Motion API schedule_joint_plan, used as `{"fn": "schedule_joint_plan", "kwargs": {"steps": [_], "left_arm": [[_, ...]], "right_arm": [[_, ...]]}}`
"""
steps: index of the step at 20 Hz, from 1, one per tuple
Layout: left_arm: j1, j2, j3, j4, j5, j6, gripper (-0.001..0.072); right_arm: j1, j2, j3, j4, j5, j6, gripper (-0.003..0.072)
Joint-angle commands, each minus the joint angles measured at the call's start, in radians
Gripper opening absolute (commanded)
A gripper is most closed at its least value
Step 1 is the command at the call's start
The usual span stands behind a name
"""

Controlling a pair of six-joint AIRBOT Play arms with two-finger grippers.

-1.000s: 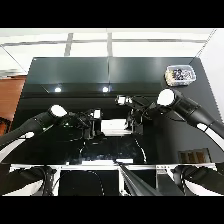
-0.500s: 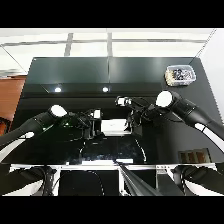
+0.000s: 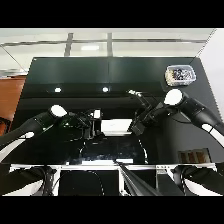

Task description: Fold the box and place the chain.

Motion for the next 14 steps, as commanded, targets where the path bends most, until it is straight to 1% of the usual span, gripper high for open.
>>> {"fn": "schedule_joint_plan", "kwargs": {"steps": [1,2,3,5,6,9,13,14], "left_arm": [[-0.001,-0.001,0.001,0.0,0.0,0.0,0.0331],[-0.001,-0.001,0.001,0.0,0.0,0.0,0.0331],[-0.001,-0.001,0.001,0.0,0.0,0.0,0.0331],[-0.001,-0.001,0.001,0.0,0.0,0.0,0.0331],[-0.001,-0.001,0.001,0.0,0.0,0.0,0.0331],[-0.001,-0.001,0.001,0.0,0.0,0.0,0.0332],[-0.001,-0.001,0.001,0.0,0.0,0.0,0.0332],[-0.001,-0.001,0.001,0.0,0.0,0.0,0.0332]], "right_arm": [[-0.01,0.005,-0.112,0.308,-0.078,0.057,0.0011],[0.004,0.004,-0.143,0.387,-0.154,0.047,0.0011],[0.02,0.002,-0.161,0.435,-0.23,0.047,0.0011],[0.04,-0.01,-0.165,0.459,-0.326,0.051,0.0011],[0.041,-0.013,-0.165,0.457,-0.354,0.062,0.0011],[0.04,-0.02,-0.167,0.447,-0.38,0.066,0.0011],[0.041,-0.035,-0.167,0.32,-0.378,0.161,0.0011],[0.04,-0.043,-0.167,0.309,-0.372,0.169,0.0012]]}}
